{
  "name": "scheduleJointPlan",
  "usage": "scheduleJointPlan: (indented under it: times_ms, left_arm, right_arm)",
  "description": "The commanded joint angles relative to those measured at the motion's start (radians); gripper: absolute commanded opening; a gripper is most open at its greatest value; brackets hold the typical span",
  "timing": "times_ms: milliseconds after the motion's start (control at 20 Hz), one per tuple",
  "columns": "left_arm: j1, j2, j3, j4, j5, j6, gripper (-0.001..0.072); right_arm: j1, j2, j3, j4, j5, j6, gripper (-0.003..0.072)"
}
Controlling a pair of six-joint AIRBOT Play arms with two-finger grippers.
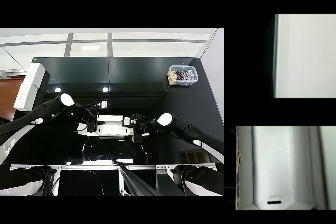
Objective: Fold the box and place the chain.
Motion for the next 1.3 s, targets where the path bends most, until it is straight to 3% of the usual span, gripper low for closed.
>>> scheduleJointPlan:
  times_ms: [0, 100, 150, 200, 250, 300, 450, 550, 600, 650, 700, 750, 800, 850, 900, 950, 1000, 1100, 1250]
  left_arm:
    - [0.0, 0.001, 0.001, 0.0, 0.002, 0.0, 0.0025]
    - [0.0, 0.001, 0.001, 0.0, 0.0, 0.0, 0.0026]
    - [0.0, 0.001, 0.001, 0.0, -0.002, 0.0, 0.0025]
    - [0.0, 0.001, 0.001, 0.001, -0.002, -0.001, 0.0027]
    - [0.001, 0.003, 0.001, 0.004, 0.0, -0.015, 0.0041]
    - [0.004, 0.009, 0.001, 0.006, 0.0, -0.037, 0.0173]
    - [0.026, 0.069, 0.001, 0.056, -0.003, -0.084, 0.0477]
    - [0.059, 0.139, 0.001, 0.145, -0.003, -0.253, 0.0709]
    - [0.082, 0.18, 0.001, 0.216, -0.017, -0.352, 0.071]
    - [0.106, 0.216, 0.001, 0.28, -0.059, -0.433, 0.071]
    - [0.135, 0.246, 0.001, 0.33, -0.13, -0.509, 0.0709]
    - [0.162, 0.265, 0.001, 0.354, -0.216, -0.564, 0.0707]
    - [0.19, 0.274, 0.0, 0.359, -0.311, -0.613, 0.0693]
    - [0.211, 0.274, -0.004, 0.352, -0.391, -0.671, 0.0631]
    - [0.222, 0.274, -0.016, 0.335, -0.45, -0.73, 0.0431]
    - [0.226, 0.274, -0.037, 0.297, -0.499, -0.747, 0.0109]
    - [0.225, 0.274, -0.063, 0.236, -0.526, -0.743, 0.0025]
    - [0.216, 0.274, -0.146, 0.019, -0.51, -0.697, 0.0025]
    - [0.172, 0.274, -0.245, -0.259, -0.349, -0.597, 0.0025]
  right_arm:
    - [0.001, -0.001, 0.001, -0.005, -0.006, 0.002, 0.0705]
    - [0.001, -0.001, 0.001, -0.005, -0.006, 0.002, 0.0703]
    - [0.001, -0.001, 0.001, -0.006, -0.005, 0.002, 0.0595]
    - [0.001, -0.001, 0.001, -0.006, -0.005, 0.002, 0.0532]
    - [0.001, -0.001, 0.001, -0.006, -0.005, 0.002, 0.0532]
    - [0.001, -0.001, 0.001, -0.006, -0.004, 0.002, 0.0531]
    - [0.001, -0.001, 0.001, -0.006, -0.002, 0.002, 0.053]
    - [0.001, -0.001, 0.001, -0.006, -0.002, 0.001, 0.0503]
    - [0.001, -0.001, 0.001, -0.007, 0.0, -0.001, 0.04]
    - [0.001, -0.001, 0.001, -0.007, 0.002, -0.003, 0.04]
    - [0.001, -0.001, 0.001, -0.007, 0.002, -0.003, 0.0337]
    - [0.001, -0.001, 0.001, -0.008, 0.007, -0.007, 0.0218]
    - [0.001, -0.001, 0.001, -0.013, 0.011, -0.007, 0.0177]
    - [0.001, -0.001, 0.001, -0.014, 0.016, -0.008, 0.0177]
    - [0.001, -0.001, 0.001, -0.014, 0.017, -0.008, 0.0177]
    - [0.001, -0.001, 0.001, -0.014, 0.016, -0.008, 0.0176]
    - [0.001, -0.001, 0.001, -0.014, 0.016, -0.008, 0.0175]
    - [0.001, -0.001, 0.001, -0.014, 0.016, -0.008, 0.0008]
    - [0.001, -0.001, 0.001, -0.014, 0.017, -0.008, 0.0008]
